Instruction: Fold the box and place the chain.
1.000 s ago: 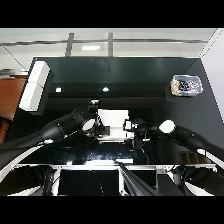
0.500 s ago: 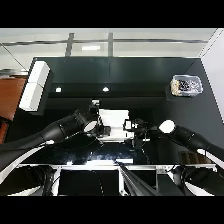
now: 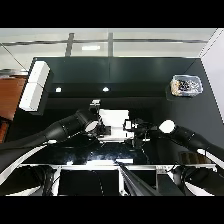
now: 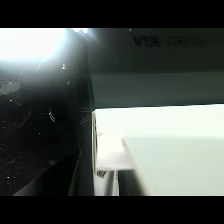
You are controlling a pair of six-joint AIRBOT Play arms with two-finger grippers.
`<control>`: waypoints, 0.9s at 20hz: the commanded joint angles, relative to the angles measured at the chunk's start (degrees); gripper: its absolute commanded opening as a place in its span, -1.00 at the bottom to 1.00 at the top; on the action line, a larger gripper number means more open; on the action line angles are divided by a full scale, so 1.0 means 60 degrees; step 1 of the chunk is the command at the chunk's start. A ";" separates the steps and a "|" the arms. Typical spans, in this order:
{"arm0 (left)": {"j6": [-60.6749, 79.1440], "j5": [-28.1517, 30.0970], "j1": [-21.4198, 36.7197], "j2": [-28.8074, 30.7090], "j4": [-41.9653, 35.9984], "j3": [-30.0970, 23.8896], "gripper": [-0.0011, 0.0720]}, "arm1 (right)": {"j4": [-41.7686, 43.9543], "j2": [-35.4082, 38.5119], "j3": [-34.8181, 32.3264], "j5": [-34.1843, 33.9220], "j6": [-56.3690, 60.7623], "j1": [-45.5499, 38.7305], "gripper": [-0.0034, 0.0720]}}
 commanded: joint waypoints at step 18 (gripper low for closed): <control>0.0066 0.0044 -0.0018 -0.0219 -0.0211 0.0015 -0.73 | 0.0004 -0.0004 0.0000 0.0000 0.0000 0.0007 0.13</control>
